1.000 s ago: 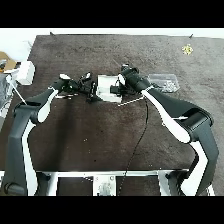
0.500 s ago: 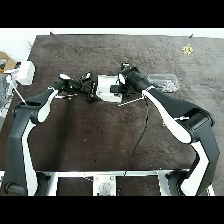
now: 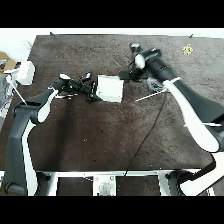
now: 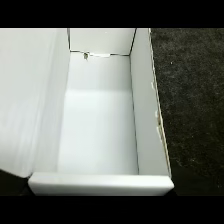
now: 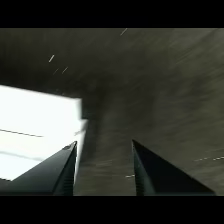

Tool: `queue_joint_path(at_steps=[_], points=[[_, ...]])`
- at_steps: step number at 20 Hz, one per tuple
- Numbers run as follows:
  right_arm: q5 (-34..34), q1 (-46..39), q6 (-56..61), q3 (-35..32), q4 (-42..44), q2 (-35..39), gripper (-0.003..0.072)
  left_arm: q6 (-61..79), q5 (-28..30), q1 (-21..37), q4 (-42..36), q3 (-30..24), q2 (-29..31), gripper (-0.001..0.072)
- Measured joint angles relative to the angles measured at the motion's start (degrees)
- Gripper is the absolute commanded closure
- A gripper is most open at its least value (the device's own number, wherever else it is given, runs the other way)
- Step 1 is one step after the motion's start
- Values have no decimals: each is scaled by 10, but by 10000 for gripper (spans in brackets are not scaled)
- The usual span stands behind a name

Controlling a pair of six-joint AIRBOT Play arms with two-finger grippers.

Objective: Fold the box and place the chain.

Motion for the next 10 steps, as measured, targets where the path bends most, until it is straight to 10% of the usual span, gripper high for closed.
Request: queue_joint_path(at_steps=[10], points=[[36,-204,-154,14,72,-17,439,0,0,0,0,0,0,484]])
